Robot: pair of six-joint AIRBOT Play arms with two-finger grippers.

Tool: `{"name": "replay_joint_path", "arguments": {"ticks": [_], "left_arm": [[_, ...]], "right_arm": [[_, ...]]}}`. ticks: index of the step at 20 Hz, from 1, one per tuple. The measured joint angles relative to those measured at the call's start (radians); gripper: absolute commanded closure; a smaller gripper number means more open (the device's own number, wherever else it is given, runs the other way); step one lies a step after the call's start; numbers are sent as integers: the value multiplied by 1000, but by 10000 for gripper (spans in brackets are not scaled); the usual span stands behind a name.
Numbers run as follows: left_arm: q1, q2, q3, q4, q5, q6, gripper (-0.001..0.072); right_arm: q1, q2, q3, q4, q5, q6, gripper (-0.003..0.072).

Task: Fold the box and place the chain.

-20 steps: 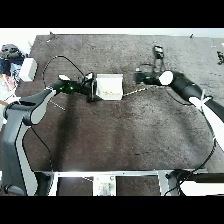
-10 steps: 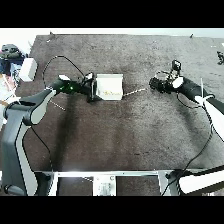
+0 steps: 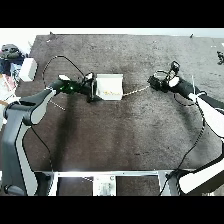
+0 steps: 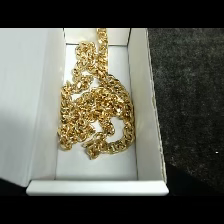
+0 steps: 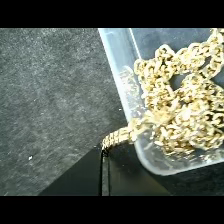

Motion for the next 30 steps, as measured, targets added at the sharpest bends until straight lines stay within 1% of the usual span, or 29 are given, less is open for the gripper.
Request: {"name": "replay_joint_path", "arguments": {"ticks": [2,4,8,11,14,17,20,23,25,26,27,28,30], "left_arm": [[0,0,0,0,0,0,292],[0,0,0,0,0,0,292],[0,0,0,0,0,0,292],[0,0,0,0,0,0,292],[0,0,0,0,0,0,292],[0,0,0,0,0,0,292],[0,0,0,0,0,0,292],[0,0,0,0,0,0,292],[0,0,0,0,0,0,292],[0,0,0,0,0,0,292],[0,0,0,0,0,0,292],[0,0,0,0,0,0,292],[0,0,0,0,0,0,292]], "right_arm": [[11,27,3,0,43,-7,673],[33,84,5,-7,92,-27,674],[124,270,6,-12,136,-89,673],[226,404,7,-13,101,-117,673],[341,484,8,-15,14,-132,673],[441,510,9,-15,-68,-136,673],[517,497,10,-15,-137,-139,673],[554,439,9,-16,-151,-139,673],[563,383,8,-19,-129,-138,672],[566,357,8,-19,-115,-138,574],[566,330,8,-18,-99,-138,375],[559,308,8,-19,-83,-139,411],[526,277,8,-23,-53,-138,407]]}}
